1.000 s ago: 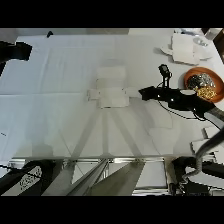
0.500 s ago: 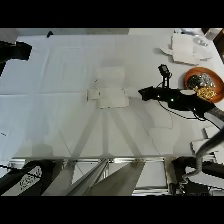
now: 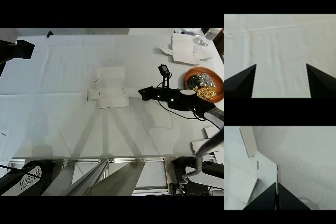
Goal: Fold the box and place the chain.
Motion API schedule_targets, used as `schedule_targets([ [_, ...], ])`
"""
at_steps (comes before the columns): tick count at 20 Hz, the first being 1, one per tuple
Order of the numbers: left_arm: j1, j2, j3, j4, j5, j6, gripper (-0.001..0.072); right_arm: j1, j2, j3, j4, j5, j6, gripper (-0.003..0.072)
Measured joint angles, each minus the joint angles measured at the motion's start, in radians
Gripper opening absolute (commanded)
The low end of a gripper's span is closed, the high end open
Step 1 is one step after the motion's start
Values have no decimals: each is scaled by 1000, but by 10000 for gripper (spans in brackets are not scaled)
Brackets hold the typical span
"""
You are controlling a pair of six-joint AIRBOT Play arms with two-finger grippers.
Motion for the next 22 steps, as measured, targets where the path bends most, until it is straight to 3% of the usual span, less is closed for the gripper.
schedule_targets([
  [4, -1, -3, 0, -25, -7, -5, 692, 0, 0, 0, 0, 0, 0, 11],
  [5, -3, -5, 0, -34, -6, -7, 660, 0, 0, 0, 0, 0, 0, 11],
  [7, -10, -13, 0, -47, -7, -8, 383, 0, 0, 0, 0, 0, 0, 11],
  [8, -14, -18, 0, -51, -7, -8, 359, 0, 0, 0, 0, 0, 0, 11],
  [14, -62, -52, 1, -67, -6, -7, 359, 0, 0, 0, 0, 0, 0, 11],
  [16, -84, -79, 17, -69, -22, -2, 436, 0, 0, 0, 0, 0, 0, 11],
  [19, -118, -157, 95, -72, -117, 12, 438, 0, 0, 0, 0, 0, 0, 11],
  [22, -154, -273, 226, -77, -274, 51, 466, 0, 0, 0, 0, 0, 0, 11],
])
